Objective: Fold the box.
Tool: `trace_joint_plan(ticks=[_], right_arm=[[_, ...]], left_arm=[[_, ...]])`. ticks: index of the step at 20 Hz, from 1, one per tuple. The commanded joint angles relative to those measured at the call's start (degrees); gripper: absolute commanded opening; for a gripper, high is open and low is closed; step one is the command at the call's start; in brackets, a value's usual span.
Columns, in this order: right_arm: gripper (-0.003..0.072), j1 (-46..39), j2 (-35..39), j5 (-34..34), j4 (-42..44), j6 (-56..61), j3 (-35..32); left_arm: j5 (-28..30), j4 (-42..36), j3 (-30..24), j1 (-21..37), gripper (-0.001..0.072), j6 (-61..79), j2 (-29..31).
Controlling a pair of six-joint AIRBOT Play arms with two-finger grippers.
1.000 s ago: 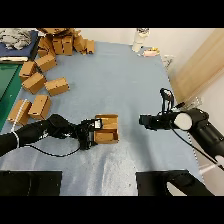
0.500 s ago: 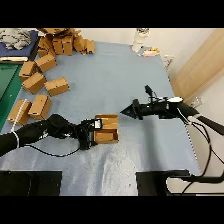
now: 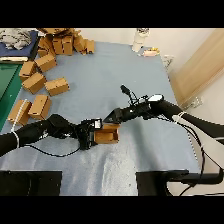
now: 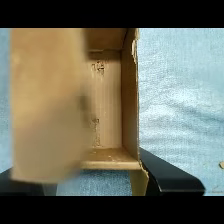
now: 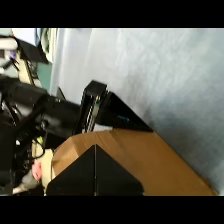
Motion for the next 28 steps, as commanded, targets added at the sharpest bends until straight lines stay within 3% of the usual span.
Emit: trace_joint_plan(ticks=[1, 4, 8, 11, 14, 20, 22, 28], right_arm=[[0.0002, 1.0, 3.4, 2.3, -10.1, -0.6, -0.4], [0.0002, 1.0, 7.8, -1.9, -11.7, -4.2, -5.8], [0.0003, 1.3, 18.3, -11.8, -10.7, -14.1, -14.9], [0.0005, 6.2, 23.0, -22.2, -8.7, -22.8, -16.9], [0.0105, 12.5, 22.8, -33.3, -8.7, -28.7, -16.8], [0.0105, 16.9, 24.9, -32.5, -8.7, -46.1, -16.9], [0.0306, 17.2, 25.2, -31.0, -8.8, -50.2, -16.9], [0.0307, 17.2, 25.2, -26.1, -11.5, -56.6, -17.0]], left_arm=[[0.0, 0.0, 0.0, 0.0, 0.0463, 0.0, 0.0], [0.0, 0.0, 0.0, 0.0, 0.0463, 0.0, 0.0], [0.0, 0.0, 0.0, 0.0, 0.0463, 0.0, 0.0], [0.0, 0.0, 0.0, 0.0, 0.0463, 0.0, 0.0], [0.0, 0.0, 0.0, 0.0, 0.0463, 0.0, 0.0], [0.0, 0.0, 0.0, 0.0, 0.0463, 0.0, 0.0], [0.0, 0.0, 0.0, 0.0, 0.0463, 0.0, 0.0], [0.0, 0.0, 0.0, 0.0, 0.0463, 0.0, 0.0]])
